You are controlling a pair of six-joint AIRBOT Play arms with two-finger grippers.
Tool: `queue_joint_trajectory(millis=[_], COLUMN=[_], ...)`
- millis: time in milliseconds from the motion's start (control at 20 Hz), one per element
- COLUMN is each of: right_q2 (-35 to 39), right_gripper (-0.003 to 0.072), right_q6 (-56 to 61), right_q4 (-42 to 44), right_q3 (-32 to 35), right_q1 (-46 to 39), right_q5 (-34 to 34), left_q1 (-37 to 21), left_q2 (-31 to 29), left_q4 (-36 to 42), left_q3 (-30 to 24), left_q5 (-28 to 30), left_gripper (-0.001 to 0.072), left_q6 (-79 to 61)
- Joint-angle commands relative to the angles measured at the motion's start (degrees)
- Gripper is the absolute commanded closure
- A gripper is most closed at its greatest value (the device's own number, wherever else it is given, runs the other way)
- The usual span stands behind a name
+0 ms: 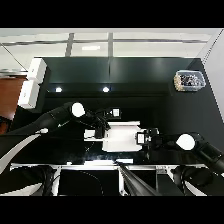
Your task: Fold the box and place the chain.
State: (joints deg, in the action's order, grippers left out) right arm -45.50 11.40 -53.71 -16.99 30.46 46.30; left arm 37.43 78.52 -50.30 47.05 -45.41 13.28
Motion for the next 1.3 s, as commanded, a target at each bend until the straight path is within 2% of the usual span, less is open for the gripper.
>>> queue_joint_trajectory(millis=[0,250,450,550,700,1000,1250], right_q2=[-1.5,-3.7,-3.7,-3.5,-3.1,-3.1,-3.1], right_gripper=[-0.0024,-0.0023,-0.0023,-0.0023,-0.0023,-0.0023,-0.0023], right_q6=[-0.8,-0.8,0.8,6.5,8.8,8.8,5.9], right_q4=[1.6,1.2,1.4,-0.6,-5.2,-4.5,-0.5], right_q3=[0.1,0.0,-0.1,-2.2,-6.6,-9.2,-9.2], right_q1=[3.8,4.7,4.7,4.6,4.0,-3.2,-3.5], right_q5=[-3.9,-4.3,-8.1,-6.9,-4.4,-4.1,-4.6], left_q1=[0.0,0.0,0.0,0.0,0.0,0.0,0.0], left_q2=[0.0,0.0,0.1,0.1,0.0,0.0,0.0], left_q4=[0.0,0.0,0.0,0.0,0.0,0.0,0.0], left_q3=[0.0,0.0,0.0,0.0,0.0,0.0,0.0], left_q5=[0.0,0.0,-0.1,-0.1,-0.1,-0.1,-0.1], left_gripper=[0.0685,0.0684,0.0684,0.0685,0.0684,0.0685,0.0685], left_q6=[0.0,0.0,0.0,0.0,0.0,0.0,0.0])
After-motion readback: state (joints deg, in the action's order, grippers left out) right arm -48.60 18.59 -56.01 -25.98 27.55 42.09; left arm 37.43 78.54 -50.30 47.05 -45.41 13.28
